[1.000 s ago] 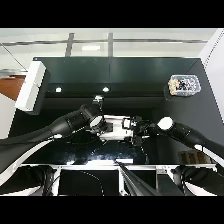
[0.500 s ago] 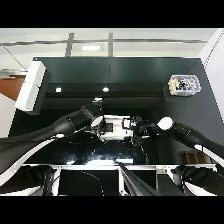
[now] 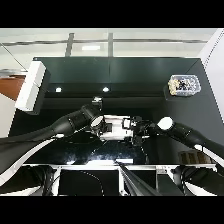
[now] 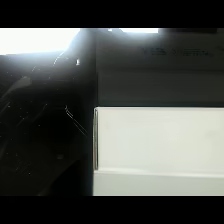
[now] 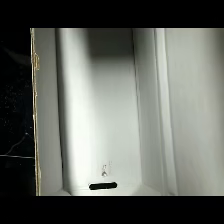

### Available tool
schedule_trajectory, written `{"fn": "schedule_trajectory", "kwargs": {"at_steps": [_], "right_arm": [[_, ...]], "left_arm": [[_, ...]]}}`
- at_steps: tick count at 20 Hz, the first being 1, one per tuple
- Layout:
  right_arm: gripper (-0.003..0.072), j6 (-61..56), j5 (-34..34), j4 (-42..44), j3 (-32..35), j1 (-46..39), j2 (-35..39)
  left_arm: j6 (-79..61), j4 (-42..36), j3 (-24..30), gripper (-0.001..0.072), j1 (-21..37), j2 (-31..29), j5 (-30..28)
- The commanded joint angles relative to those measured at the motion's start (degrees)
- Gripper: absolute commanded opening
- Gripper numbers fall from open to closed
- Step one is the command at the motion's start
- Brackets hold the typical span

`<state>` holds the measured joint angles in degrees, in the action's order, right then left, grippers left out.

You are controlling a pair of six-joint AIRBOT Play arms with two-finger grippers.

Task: Fold the box and place the chain.

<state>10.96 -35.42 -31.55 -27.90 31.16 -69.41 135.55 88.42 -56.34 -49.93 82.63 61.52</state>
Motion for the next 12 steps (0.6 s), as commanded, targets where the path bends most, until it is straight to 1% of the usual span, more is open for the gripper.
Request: {"fn": "schedule_trajectory", "kwargs": {"at_steps": [1,3,4,5,6,12], "right_arm": [[0.0524,0.0,0.0,0.0,0.0,0.07,-0.04],[0.0524,0.0,0.0,0.0,0.0,0.07,-0.04],[0.0525,0.0,0.0,0.0,0.0,0.07,-0.04],[0.0525,0.0,0.0,0.0,0.0,0.07,-0.04],[0.0524,0.0,0.0,0.02,0.0,0.07,-0.04],[0.0524,0.0,0.0,0.0,0.0,0.07,-0.04]], "left_arm": [[-0.09,0.04,0.0,0.0028,-0.02,0.0,0.07],[-0.07,0.04,-0.02,0.0034,-0.02,0.0,0.09],[-0.07,0.04,-0.02,0.0116,-0.02,0.0,0.09],[-0.07,0.04,-0.02,0.0232,0.0,0.0,0.09],[-0.07,0.04,-0.02,0.0294,0.0,0.0,0.11],[-0.02,0.09,-0.02,0.0288,0.02,0.0,-0.04]]}}
